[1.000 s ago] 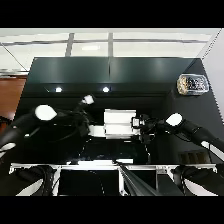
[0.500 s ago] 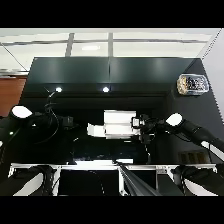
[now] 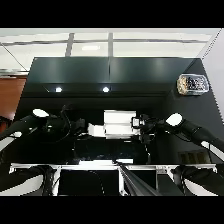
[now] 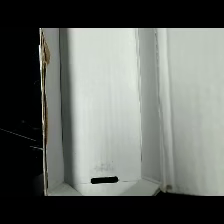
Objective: Fold the box and place the chain.
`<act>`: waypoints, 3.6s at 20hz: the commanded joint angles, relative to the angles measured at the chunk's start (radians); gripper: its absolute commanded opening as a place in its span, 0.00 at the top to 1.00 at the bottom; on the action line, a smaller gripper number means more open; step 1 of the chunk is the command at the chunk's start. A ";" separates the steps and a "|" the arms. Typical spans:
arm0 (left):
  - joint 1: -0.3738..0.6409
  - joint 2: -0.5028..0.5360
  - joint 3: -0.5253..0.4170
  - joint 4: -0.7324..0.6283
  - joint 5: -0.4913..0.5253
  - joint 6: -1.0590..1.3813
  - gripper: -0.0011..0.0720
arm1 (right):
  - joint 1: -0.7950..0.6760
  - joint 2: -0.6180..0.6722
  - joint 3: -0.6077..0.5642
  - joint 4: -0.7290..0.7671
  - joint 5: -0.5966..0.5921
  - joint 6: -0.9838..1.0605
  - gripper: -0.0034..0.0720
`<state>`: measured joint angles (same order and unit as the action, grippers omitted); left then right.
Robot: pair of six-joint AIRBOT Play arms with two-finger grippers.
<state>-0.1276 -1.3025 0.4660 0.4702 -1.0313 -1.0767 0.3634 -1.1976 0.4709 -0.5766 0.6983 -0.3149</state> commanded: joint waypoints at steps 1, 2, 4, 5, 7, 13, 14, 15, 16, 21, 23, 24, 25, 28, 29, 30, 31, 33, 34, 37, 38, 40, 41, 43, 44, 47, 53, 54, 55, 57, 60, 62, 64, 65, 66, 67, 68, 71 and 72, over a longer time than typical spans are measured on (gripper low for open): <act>-0.061 -0.024 0.000 -0.067 0.033 0.043 0.95 | 0.000 0.000 0.000 0.000 0.000 0.000 0.65; -0.066 -0.024 0.000 -0.067 0.044 0.051 0.95 | 0.000 0.000 0.000 0.000 0.000 0.000 0.65; -0.064 -0.024 0.000 -0.066 0.058 0.057 0.95 | 0.000 0.000 0.000 0.000 0.000 0.000 0.65; -0.063 -0.024 0.000 -0.061 0.061 0.058 0.95 | 0.000 0.000 0.000 0.000 0.000 0.000 0.65; -0.048 -0.024 0.003 -0.020 0.054 0.060 0.95 | 0.000 0.000 0.000 0.000 0.000 0.000 0.65; 0.063 -0.015 0.011 0.069 0.030 0.058 0.95 | 0.000 0.000 0.000 0.000 0.000 0.000 0.65; 0.063 -0.016 0.011 0.082 0.045 0.056 0.95 | 0.000 0.000 0.000 0.000 0.000 0.000 0.65; 0.055 -0.022 0.011 0.084 0.055 0.050 0.95 | 0.000 0.000 0.000 0.000 0.000 0.000 0.65; 0.038 -0.028 0.011 0.083 0.058 0.048 0.95 | 0.000 0.000 0.000 0.000 0.000 0.000 0.65; -0.102 -0.037 0.011 0.063 0.141 0.038 0.95 | 0.000 0.000 0.000 0.000 0.000 0.000 0.65; -0.131 -0.037 0.011 0.027 0.165 0.031 0.95 | 0.000 0.000 0.000 0.000 0.000 0.000 0.65; -0.133 -0.037 0.011 0.010 0.164 0.045 0.95 | 0.000 0.000 0.000 0.000 0.000 0.000 0.65; -0.132 -0.037 0.011 -0.016 0.156 0.083 0.95 | 0.000 0.000 0.000 0.000 0.000 0.000 0.65; -0.123 -0.035 0.012 -0.072 0.129 0.193 0.95 | 0.000 0.000 0.000 0.000 0.000 0.000 0.65; -0.117 -0.029 0.012 -0.080 0.119 0.210 0.95 | 0.000 0.000 0.000 0.000 0.000 0.000 0.65; -0.110 -0.022 0.012 -0.088 0.101 0.230 0.95 | 0.000 0.000 0.000 0.000 0.000 0.000 0.65; -0.100 -0.013 0.012 -0.091 0.084 0.238 0.91 | 0.000 0.000 0.000 0.000 0.000 0.000 0.65; -0.075 0.003 0.013 -0.090 0.055 0.240 0.52 | 0.000 0.000 0.000 0.000 0.000 0.000 0.65; -0.064 0.005 0.018 -0.090 0.039 0.240 0.20 | 0.000 0.000 0.000 0.000 0.000 0.000 0.65; -0.064 0.005 0.037 -0.090 -0.003 0.240 0.10 | 0.000 0.000 0.000 0.000 0.000 0.000 0.65; -0.074 0.005 0.047 -0.091 -0.007 0.240 0.10 | 0.000 0.000 0.000 0.000 0.000 0.000 0.65; -0.106 0.005 0.073 -0.095 -0.006 0.239 0.11 | 0.000 0.000 0.000 0.000 0.000 0.000 0.65; -0.124 0.004 0.092 -0.095 -0.006 0.239 0.12 | 0.000 0.000 0.000 0.000 0.000 0.000 0.65; -0.150 0.004 0.126 -0.094 -0.007 0.238 0.14 | 0.000 0.000 0.000 0.000 0.000 0.000 0.65; -0.160 0.004 0.141 -0.094 -0.007 0.235 0.14 | 0.000 0.000 0.000 0.000 0.000 0.000 0.65; -0.170 0.004 0.159 -0.093 -0.029 0.231 0.14 | 0.000 0.000 0.000 0.000 0.000 0.000 0.65; -0.170 0.005 0.159 -0.093 -0.056 0.231 0.37 | 0.000 0.000 0.000 0.000 0.000 0.000 0.65; -0.171 0.005 0.159 -0.093 -0.056 0.231 0.37 | 0.000 0.000 0.000 0.000 0.000 0.000 0.65; -0.171 0.005 0.159 -0.090 -0.056 0.231 0.37 | 0.000 0.000 0.000 0.000 0.000 0.000 0.65; -0.173 0.005 0.159 -0.085 -0.049 0.213 0.37 | 0.000 0.000 0.000 0.000 0.000 0.000 0.65; -0.206 0.005 0.161 -0.069 -0.013 0.165 0.37 | 0.000 0.000 0.000 0.000 0.000 0.000 0.65; -0.253 0.005 0.179 0.012 0.031 0.091 0.37 | 0.000 0.000 0.000 0.000 0.000 0.000 0.65; -0.305 0.005 0.215 0.113 0.076 0.000 0.37 | 0.000 0.000 0.000 0.000 0.000 0.000 0.65; -0.329 0.005 0.235 0.150 0.094 -0.041 0.37 | 0.000 0.000 0.000 0.000 0.000 0.000 0.65; -0.354 0.005 0.258 0.184 0.111 -0.096 0.37 | 0.000 0.000 0.000 0.000 0.000 0.000 0.65; -0.377 0.004 0.282 0.230 0.124 -0.174 0.37 | 0.000 0.000 0.000 0.000 0.000 0.000 0.65; -0.398 0.005 0.305 0.286 0.131 -0.256 0.37 | 0.000 0.000 0.000 0.000 0.000 0.000 0.65; -0.468 0.004 0.366 0.440 0.146 -0.465 0.37 | 0.000 0.000 0.000 0.000 0.000 0.000 0.65; -0.490 0.003 0.381 0.472 0.150 -0.534 0.37 | 0.000 0.000 0.000 0.000 0.000 0.000 0.65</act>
<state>-0.5564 -1.2991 0.7959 0.7925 -0.9157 -1.3834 0.3634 -1.1976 0.4709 -0.5766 0.6983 -0.3141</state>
